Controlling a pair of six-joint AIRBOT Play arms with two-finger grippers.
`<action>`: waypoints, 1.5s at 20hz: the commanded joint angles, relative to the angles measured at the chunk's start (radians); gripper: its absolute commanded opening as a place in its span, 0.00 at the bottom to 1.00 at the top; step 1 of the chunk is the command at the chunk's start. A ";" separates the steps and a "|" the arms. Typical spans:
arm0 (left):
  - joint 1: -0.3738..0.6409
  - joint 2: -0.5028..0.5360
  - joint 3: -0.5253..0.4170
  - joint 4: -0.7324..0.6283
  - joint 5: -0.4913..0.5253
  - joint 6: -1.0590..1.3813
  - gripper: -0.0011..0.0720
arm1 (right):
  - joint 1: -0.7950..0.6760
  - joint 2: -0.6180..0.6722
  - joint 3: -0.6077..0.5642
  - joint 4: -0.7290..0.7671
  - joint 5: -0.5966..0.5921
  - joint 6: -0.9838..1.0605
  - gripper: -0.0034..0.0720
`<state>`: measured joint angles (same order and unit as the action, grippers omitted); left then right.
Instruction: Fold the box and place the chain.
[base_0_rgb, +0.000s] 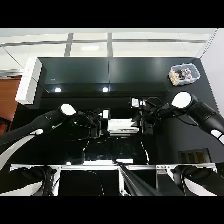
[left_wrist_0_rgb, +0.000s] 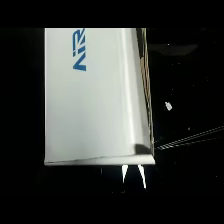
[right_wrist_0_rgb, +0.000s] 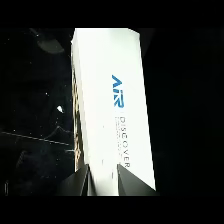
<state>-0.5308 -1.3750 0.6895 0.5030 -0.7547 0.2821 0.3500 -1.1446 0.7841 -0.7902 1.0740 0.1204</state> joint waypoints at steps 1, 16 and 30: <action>0.000 0.000 0.001 0.001 0.000 0.000 0.56 | 0.001 -0.001 0.001 -0.013 -0.005 0.012 0.29; 0.000 0.000 0.001 0.001 0.000 0.000 0.56 | 0.033 -0.007 -0.002 -0.033 -0.010 0.045 0.29; 0.000 0.000 0.001 0.001 0.000 0.000 0.56 | 0.035 -0.008 -0.002 -0.034 -0.021 0.055 0.45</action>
<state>-0.5308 -1.3750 0.6899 0.5041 -0.7574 0.2829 0.3847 -1.1519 0.7830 -0.8253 1.0576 0.1745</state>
